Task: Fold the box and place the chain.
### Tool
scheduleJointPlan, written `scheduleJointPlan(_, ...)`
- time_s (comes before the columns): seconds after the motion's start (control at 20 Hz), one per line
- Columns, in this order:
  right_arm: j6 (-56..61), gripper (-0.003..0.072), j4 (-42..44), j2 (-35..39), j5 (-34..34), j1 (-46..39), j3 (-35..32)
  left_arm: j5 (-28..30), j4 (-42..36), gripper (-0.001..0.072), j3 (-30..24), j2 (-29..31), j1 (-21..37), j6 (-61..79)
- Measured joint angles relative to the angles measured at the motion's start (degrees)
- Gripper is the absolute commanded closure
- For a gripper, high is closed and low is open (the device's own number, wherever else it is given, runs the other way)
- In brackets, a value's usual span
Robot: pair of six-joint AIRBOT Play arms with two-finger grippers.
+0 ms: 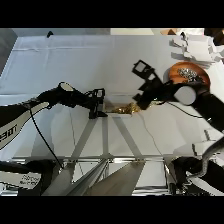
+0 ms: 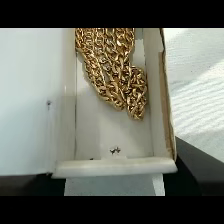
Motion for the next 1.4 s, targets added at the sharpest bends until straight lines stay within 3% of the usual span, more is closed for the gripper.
scheduleJointPlan(0.2,-22.8,0.0189,9.2,-2.7,4.5,-9.7,-2.2,0.0,0.0,0.0434,0.0,0.0,0.0,0.0)
scheduleJointPlan(0.4,-45.1,0.0174,16.6,-9.6,7.8,-12.7,-3.5,0.0,0.0,0.0434,0.0,0.0,0.0,0.0)
scheduleJointPlan(0.45,-49.4,0.008,17.7,-11.5,8.1,-13.0,-3.6,0.0,0.0,0.0434,0.0,0.0,0.0,0.0)
scheduleJointPlan(0.55,-54.6,0.001,19.1,-14.7,8.2,-13.0,-3.7,0.0,0.0,0.0434,0.0,0.0,0.0,0.0)
scheduleJointPlan(0.85,-61.2,0.0024,22.9,-21.7,6.2,-10.5,-3.8,0.0,0.0,0.0434,0.0,0.0,0.0,0.0)
scheduleJointPlan(0.9,-61.6,0.0057,23.0,-22.5,5.6,-10.1,-3.8,0.0,0.0,0.0434,0.0,0.0,0.0,0.0)
scheduleJointPlan(1.1,-62.3,0.0661,24.1,-24.7,4.1,-9.1,-3.8,0.0,0.0,0.0434,0.0,0.0,0.0,0.0)
scheduleJointPlan(1.4,-62.3,0.0677,23.3,-24.5,3.3,-8.6,-3.9,0.0,0.0,0.0434,0.0,0.0,0.0,0.0)
